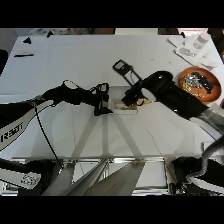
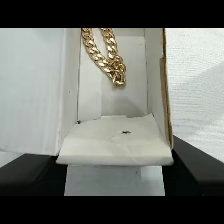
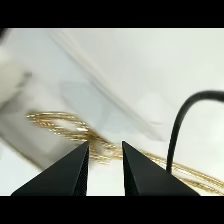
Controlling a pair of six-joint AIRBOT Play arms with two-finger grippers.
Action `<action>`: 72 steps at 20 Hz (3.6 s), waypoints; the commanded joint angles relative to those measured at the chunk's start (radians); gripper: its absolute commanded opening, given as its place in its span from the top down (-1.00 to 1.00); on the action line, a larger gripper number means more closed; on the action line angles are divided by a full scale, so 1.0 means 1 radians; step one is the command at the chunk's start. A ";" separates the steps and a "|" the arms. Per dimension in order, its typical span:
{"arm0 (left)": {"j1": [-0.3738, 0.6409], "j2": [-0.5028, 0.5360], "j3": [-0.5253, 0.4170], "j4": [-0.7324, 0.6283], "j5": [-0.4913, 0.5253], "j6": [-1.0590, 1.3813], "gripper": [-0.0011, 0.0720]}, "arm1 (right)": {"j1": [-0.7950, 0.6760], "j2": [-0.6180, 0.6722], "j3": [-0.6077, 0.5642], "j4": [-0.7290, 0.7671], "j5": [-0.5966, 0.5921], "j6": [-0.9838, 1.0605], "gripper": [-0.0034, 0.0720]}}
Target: Fold the box and place the chain.
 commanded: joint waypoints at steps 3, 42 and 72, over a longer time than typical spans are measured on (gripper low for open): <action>0.000 0.000 0.000 0.000 0.000 0.000 0.10 | -0.264 0.096 0.000 -0.130 0.210 0.124 -0.07; 0.000 0.000 0.000 0.000 0.000 0.000 0.10 | -0.947 -0.471 0.238 0.307 0.167 0.327 0.24; 0.000 0.000 0.000 0.000 0.000 0.000 0.10 | -0.724 0.002 0.120 0.379 0.303 -0.249 0.87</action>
